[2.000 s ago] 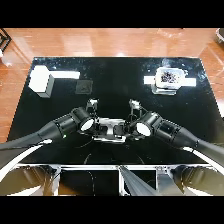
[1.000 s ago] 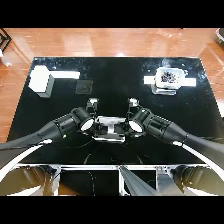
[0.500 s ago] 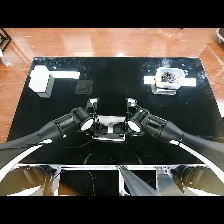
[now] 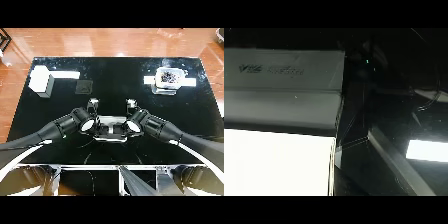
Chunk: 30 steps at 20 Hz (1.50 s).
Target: Fold the box and place the chain.
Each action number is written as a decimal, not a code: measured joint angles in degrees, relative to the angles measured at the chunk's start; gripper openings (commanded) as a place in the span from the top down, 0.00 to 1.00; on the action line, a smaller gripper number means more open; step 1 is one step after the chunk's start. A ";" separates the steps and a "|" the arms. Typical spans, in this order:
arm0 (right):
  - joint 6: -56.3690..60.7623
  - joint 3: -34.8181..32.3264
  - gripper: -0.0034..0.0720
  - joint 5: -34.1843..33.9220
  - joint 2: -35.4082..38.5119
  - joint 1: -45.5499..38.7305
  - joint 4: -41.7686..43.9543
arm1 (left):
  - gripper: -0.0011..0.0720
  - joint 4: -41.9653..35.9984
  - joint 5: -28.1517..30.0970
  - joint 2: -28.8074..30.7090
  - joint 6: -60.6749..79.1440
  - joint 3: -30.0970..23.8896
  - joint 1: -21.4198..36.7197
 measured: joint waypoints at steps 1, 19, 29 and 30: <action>0.00 0.00 0.68 0.00 0.00 0.00 0.02 | 0.95 0.02 -0.04 0.00 0.02 0.00 0.00; -1.05 0.00 0.19 -0.42 0.33 0.00 0.07 | 0.95 0.39 -0.07 -0.02 0.04 -0.02 0.02; -10.73 -0.02 0.15 9.66 12.83 -1.38 0.92 | 0.95 0.20 -0.55 -0.02 0.07 -0.02 0.02; -12.39 -0.02 0.15 12.17 15.04 -2.03 0.90 | 0.95 0.20 -0.52 -0.02 0.09 -0.02 0.02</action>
